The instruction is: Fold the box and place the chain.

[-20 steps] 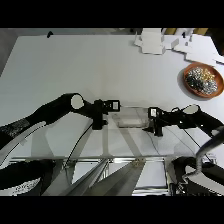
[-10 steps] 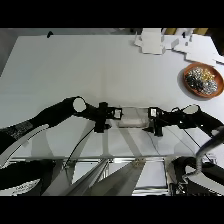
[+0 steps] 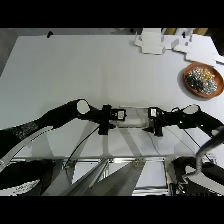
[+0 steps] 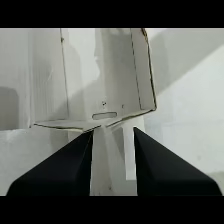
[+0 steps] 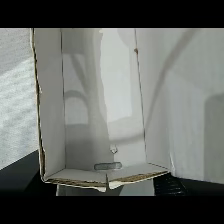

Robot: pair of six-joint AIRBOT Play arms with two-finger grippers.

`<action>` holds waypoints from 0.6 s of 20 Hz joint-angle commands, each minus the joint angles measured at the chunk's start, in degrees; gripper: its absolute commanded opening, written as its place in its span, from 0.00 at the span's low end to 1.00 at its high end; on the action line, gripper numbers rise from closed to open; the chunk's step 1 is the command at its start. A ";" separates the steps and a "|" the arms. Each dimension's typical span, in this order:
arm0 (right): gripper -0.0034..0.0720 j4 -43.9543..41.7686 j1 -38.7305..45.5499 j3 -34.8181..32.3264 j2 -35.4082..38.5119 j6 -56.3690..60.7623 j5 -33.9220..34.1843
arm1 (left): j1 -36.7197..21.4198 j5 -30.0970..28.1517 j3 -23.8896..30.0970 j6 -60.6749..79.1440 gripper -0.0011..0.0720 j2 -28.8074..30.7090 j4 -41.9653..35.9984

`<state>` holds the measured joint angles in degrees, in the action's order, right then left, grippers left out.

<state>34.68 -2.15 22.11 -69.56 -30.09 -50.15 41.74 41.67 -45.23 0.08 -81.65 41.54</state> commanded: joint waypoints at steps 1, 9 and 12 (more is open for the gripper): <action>0.59 0.00 0.02 0.04 0.02 0.02 0.00 | 0.07 -1.70 0.02 0.13 0.37 -0.04 -3.02; 0.59 -0.02 0.02 0.04 0.02 0.02 0.00 | 1.75 -5.57 0.02 0.17 0.21 -0.07 -5.68; 0.59 -0.02 0.02 0.04 0.02 0.02 0.00 | 2.40 -7.74 0.02 0.15 0.22 -0.57 -8.81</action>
<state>34.65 -2.15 22.11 -69.56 -30.02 -50.13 43.57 36.32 -45.23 0.25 -81.87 35.62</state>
